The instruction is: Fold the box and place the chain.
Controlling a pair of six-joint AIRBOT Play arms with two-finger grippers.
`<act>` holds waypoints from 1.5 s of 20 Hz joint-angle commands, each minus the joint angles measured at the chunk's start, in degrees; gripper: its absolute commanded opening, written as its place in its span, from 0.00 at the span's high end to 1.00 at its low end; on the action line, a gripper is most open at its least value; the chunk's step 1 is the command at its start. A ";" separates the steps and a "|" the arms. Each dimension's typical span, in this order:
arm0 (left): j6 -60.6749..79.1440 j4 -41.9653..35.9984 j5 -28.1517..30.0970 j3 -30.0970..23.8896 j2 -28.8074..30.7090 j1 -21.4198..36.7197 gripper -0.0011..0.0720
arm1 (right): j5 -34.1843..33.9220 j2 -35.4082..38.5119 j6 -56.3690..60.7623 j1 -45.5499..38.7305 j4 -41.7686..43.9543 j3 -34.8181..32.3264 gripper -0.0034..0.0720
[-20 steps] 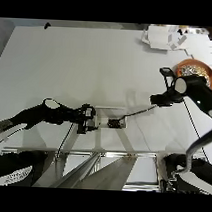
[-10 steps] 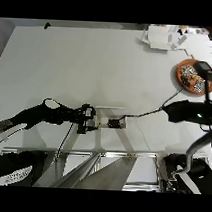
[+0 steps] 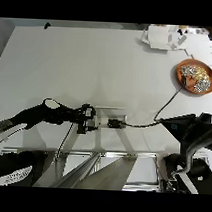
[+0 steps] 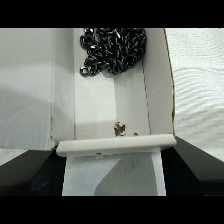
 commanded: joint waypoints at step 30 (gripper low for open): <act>0.00 0.02 0.02 0.02 0.02 0.02 0.80 | -25.49 -44.94 -27.32 24.52 7.82 -0.13 0.93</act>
